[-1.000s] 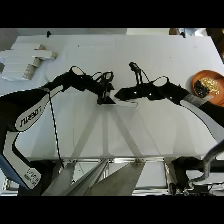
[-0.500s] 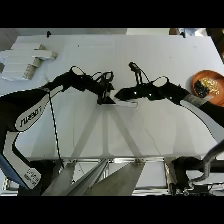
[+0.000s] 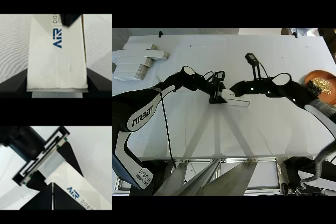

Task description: Fold the box and place the chain.

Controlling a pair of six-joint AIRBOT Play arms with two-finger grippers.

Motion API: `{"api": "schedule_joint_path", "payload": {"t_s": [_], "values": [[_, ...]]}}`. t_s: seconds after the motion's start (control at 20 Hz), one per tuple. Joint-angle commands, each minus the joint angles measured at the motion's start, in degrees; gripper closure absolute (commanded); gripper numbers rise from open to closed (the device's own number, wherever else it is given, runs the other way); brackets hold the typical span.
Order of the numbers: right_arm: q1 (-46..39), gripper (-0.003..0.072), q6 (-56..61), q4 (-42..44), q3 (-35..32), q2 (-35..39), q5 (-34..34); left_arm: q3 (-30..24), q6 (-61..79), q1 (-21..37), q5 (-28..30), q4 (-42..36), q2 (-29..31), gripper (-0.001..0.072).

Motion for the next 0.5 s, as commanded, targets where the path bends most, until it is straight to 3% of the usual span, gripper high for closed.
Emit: {"api": "schedule_joint_path", "payload": {"t_s": [0.0, 0.45], "values": [[0.2, 0.0675, -0.3, 0.5, 0.0, 3.8, -0.1, 0.0, 0.2, 0.0, -0.2, 0.2, 0.0, 0.0355], [1.0, 0.0675, 3.4, -1.0, 0.0, -3.7, 0.6, 0.0, 0.2, 0.0, -0.2, 0.2, 0.0, 0.0355]]}}
